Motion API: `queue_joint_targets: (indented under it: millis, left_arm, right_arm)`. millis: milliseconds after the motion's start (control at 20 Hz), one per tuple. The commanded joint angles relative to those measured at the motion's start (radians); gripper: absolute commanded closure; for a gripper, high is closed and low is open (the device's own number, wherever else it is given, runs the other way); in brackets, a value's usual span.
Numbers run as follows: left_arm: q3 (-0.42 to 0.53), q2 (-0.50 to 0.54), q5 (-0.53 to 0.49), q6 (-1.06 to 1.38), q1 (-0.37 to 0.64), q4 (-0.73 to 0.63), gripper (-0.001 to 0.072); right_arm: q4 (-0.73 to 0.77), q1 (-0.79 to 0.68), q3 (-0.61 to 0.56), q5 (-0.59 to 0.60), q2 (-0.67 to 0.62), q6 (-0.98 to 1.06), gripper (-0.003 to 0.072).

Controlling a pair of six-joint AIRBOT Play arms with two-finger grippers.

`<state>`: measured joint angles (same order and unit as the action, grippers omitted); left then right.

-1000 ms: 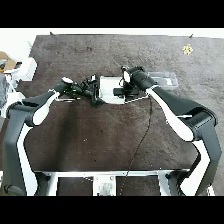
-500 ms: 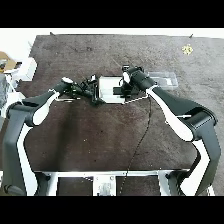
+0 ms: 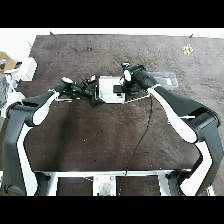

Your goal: Fold the box and place the chain.

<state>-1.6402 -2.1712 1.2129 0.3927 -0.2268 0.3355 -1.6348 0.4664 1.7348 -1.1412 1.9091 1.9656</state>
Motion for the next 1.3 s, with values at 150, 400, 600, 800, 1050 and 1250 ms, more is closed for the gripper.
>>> queue_joint_targets:
  millis: [150, 400, 600, 800, 1050, 1250]
  left_arm:
    - [0.000, 0.000, -0.001, 0.000, 0.000, 0.000, 0.0092]
    - [0.000, 0.000, -0.001, 0.000, 0.000, 0.000, 0.0092]
    - [0.000, 0.000, -0.001, 0.000, 0.000, 0.000, 0.0091]
    - [0.000, 0.000, -0.001, 0.000, 0.000, 0.000, 0.0092]
    - [0.000, 0.000, -0.001, 0.000, 0.000, 0.000, 0.0091]
    - [0.000, 0.000, -0.001, 0.000, 0.000, 0.000, 0.0092]
  right_arm:
    - [0.003, -0.061, 0.002, 0.002, -0.148, -0.176, 0.0163]
    - [0.000, -0.237, 0.002, 0.045, -0.253, -0.265, 0.0345]
    - [0.013, -0.388, 0.001, 0.047, -0.208, -0.282, 0.0418]
    - [0.069, -0.468, 0.001, 0.050, -0.117, -0.325, 0.0417]
    - [0.072, -0.486, 0.001, 0.076, -0.044, -0.374, 0.0417]
    - [0.147, -0.486, 0.001, 0.119, 0.001, -0.418, 0.0417]
